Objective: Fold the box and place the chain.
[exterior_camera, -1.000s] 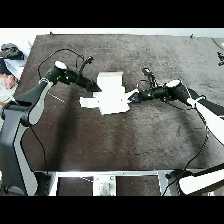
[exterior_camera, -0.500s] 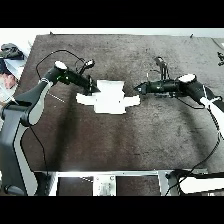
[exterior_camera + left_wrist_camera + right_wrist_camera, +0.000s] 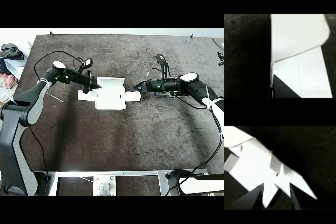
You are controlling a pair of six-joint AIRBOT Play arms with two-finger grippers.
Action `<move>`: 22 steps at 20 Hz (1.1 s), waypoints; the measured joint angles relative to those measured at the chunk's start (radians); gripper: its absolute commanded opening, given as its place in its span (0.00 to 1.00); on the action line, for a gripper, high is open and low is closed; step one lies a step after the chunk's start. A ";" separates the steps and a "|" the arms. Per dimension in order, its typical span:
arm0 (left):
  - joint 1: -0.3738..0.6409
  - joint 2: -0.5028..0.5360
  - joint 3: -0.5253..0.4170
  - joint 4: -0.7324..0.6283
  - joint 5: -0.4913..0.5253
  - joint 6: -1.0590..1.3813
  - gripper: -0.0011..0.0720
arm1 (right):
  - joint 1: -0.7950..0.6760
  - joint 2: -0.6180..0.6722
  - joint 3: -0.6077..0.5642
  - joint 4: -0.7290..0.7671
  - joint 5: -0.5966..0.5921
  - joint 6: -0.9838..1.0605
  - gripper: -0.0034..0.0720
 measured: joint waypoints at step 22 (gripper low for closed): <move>0.033 -0.006 -0.132 -0.044 0.046 0.158 0.03 | 0.105 -0.006 -0.002 -0.094 0.111 -0.395 0.82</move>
